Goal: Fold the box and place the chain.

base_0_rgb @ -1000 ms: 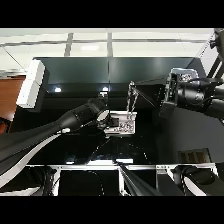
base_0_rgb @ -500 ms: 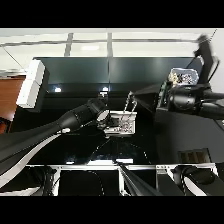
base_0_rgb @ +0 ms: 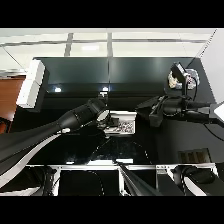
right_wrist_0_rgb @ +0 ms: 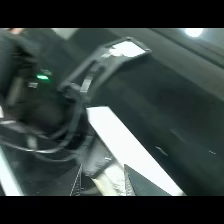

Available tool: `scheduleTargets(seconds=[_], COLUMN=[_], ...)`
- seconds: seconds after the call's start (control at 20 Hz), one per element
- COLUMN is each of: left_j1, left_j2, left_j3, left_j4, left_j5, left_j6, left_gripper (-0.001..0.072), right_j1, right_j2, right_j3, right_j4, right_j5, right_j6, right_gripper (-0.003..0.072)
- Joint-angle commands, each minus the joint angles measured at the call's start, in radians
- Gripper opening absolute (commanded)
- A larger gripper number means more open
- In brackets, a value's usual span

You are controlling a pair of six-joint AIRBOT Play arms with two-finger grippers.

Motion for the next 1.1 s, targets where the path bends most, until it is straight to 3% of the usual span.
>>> scheduleTargets(seconds=[0.0, 0.3, 0.35, 0.4, 0.45, 0.6, 0.85, 0.95, 1.05], left_j1=[0.001, 0.012, 0.014, 0.014, 0.014, 0.014, 0.016, 0.078, 0.204], left_j2=[0.000, 0.000, 0.002, 0.007, 0.019, 0.097, 0.309, 0.386, 0.439], left_j3=[0.000, 0.001, 0.001, 0.001, 0.001, 0.002, -0.027, -0.085, -0.180], left_j4=[-0.003, -0.054, -0.056, -0.056, -0.056, -0.039, 0.175, 0.195, 0.131], left_j5=[-0.012, 0.005, 0.004, 0.005, 0.002, -0.038, -0.238, -0.297, -0.276], left_j6=[0.000, -0.045, -0.084, -0.098, -0.091, 0.008, 0.086, 0.135, 0.187], left_gripper=[0.0027, 0.0049, 0.0217, 0.0435, 0.0520, 0.0517, 0.0514, 0.0515, 0.0515], right_j1=[-0.071, -0.150, -0.150, -0.150, -0.150, -0.150, -0.150, -0.150, -0.150], right_j2=[-0.001, -0.001, -0.001, -0.001, -0.001, -0.001, -0.001, -0.001, -0.001], right_j3=[-0.006, -0.007, -0.007, -0.007, -0.007, -0.007, -0.007, -0.007, -0.014], right_j4=[-0.126, -0.189, -0.189, -0.189, -0.189, -0.189, -0.190, -0.190, -0.189], right_j5=[0.004, 0.053, 0.055, 0.056, 0.058, 0.069, 0.069, 0.069, 0.070], right_j6=[0.011, 0.010, 0.010, 0.010, 0.010, 0.010, 0.011, 0.011, 0.018], right_gripper=[0.0307, 0.0307, 0.0307, 0.0307, 0.0307, 0.0307, 0.0307, 0.0308, 0.0307])
